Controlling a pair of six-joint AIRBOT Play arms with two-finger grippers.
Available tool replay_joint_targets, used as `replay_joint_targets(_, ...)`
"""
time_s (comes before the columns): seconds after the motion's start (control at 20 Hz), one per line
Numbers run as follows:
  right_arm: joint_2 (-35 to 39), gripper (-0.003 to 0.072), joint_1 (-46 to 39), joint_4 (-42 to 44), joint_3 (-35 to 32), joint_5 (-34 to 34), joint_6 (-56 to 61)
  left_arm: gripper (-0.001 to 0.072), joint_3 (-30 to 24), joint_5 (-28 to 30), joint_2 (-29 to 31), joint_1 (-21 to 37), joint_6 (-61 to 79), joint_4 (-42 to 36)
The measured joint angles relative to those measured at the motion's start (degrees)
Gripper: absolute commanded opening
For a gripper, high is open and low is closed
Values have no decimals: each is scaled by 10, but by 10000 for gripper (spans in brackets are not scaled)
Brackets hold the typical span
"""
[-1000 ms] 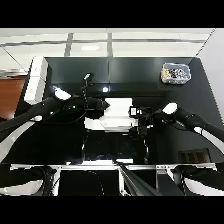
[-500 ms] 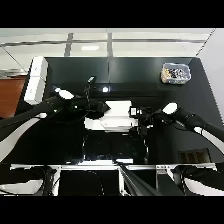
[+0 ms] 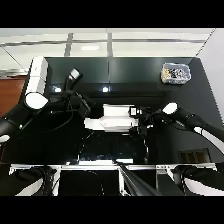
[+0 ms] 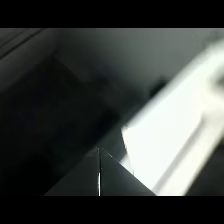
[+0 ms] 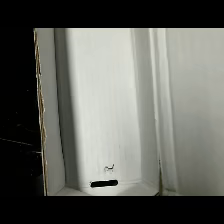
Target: Fold the box and place the chain.
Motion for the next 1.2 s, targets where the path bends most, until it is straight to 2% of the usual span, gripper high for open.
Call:
replay_joint_targets(0.05, 0, 168, 0, 0, 0, 0, 0, 516, -10, -12, 1, -2, 43, 11)
replay_joint_targets(0.1, 0, 168, 0, 0, 0, 0, 0, 708, -20, -23, -2, -5, 89, 22)
replay_joint_targets(0.35, 0, 168, 0, 0, 0, 0, 0, 700, -38, -19, -43, -36, 272, 51)
replay_joint_targets(0.45, 0, 168, 0, 0, 0, 0, 0, 699, -32, -16, -63, -49, 313, 69)
replay_joint_targets(0.6, 0, 168, 0, 0, 0, 0, 0, 679, -19, -16, -91, -57, 345, 54)
replay_joint_targets(0.65, 0, 168, 0, 0, 0, 0, 0, 609, -15, -22, -99, -59, 351, 45)
replay_joint_targets(0.7, 0, 168, 0, 0, 0, 0, 0, 461, -12, -30, -105, -60, 355, 38)
replay_joint_targets(0.75, 0, 168, 0, 0, 0, 0, 0, 373, -9, -41, -111, -61, 359, 35)
replay_joint_targets(0.8, 0, 168, 0, 0, 0, 0, 0, 326, -7, -48, -115, -61, 362, 35)
replay_joint_targets(0.9, 0, 168, 0, 0, 0, 0, 0, 317, -4, -57, -120, -62, 364, 33)
replay_joint_targets(0.95, 0, 168, 0, 0, 0, 0, 0, 216, -3, -59, -123, -62, 364, 26)
replay_joint_targets(1.2, 0, 168, 0, 0, 0, 0, 0, 211, -1, -61, -138, -69, 364, -27)
